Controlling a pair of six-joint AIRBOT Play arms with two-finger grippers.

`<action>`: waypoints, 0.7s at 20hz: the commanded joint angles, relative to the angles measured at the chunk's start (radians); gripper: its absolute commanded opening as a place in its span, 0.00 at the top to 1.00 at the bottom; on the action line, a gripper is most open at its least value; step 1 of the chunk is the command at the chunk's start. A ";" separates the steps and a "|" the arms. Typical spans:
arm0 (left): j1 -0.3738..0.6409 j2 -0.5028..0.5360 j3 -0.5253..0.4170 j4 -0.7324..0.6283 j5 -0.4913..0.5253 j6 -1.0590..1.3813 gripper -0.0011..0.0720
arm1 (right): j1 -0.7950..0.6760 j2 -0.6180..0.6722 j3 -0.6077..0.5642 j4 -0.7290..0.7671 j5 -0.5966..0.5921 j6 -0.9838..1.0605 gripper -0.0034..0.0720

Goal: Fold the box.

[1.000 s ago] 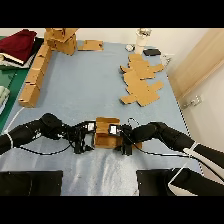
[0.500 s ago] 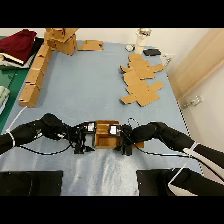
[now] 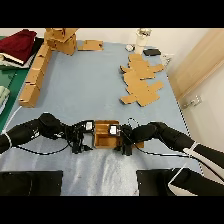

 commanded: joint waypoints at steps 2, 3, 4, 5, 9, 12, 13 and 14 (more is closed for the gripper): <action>-0.001 0.001 -0.001 -0.062 0.010 0.013 0.03 | 0.000 0.000 0.000 0.000 0.000 0.000 0.22; -0.002 0.001 -0.001 -0.081 0.010 0.027 0.03 | 0.000 0.000 0.000 0.000 0.000 0.000 0.22; -0.002 0.001 -0.001 -0.103 0.009 0.047 0.03 | 0.000 0.000 0.000 0.000 0.000 0.000 0.22; -0.002 0.000 -0.001 -0.117 0.007 0.061 0.03 | 0.000 0.000 0.000 0.000 0.000 0.000 0.22; -0.002 -0.001 -0.001 -0.117 -0.019 0.071 0.03 | 0.000 0.000 0.000 0.000 0.000 0.000 0.22; -0.005 -0.006 -0.001 -0.117 -0.023 0.088 0.03 | 0.000 0.000 0.000 0.000 0.000 0.000 0.22; -0.011 -0.011 -0.001 -0.117 -0.023 0.090 0.03 | 0.000 0.000 0.000 0.000 0.000 0.000 0.22; -0.021 -0.016 -0.001 -0.117 -0.020 0.090 0.03 | 0.000 0.000 0.000 0.000 0.000 0.000 0.22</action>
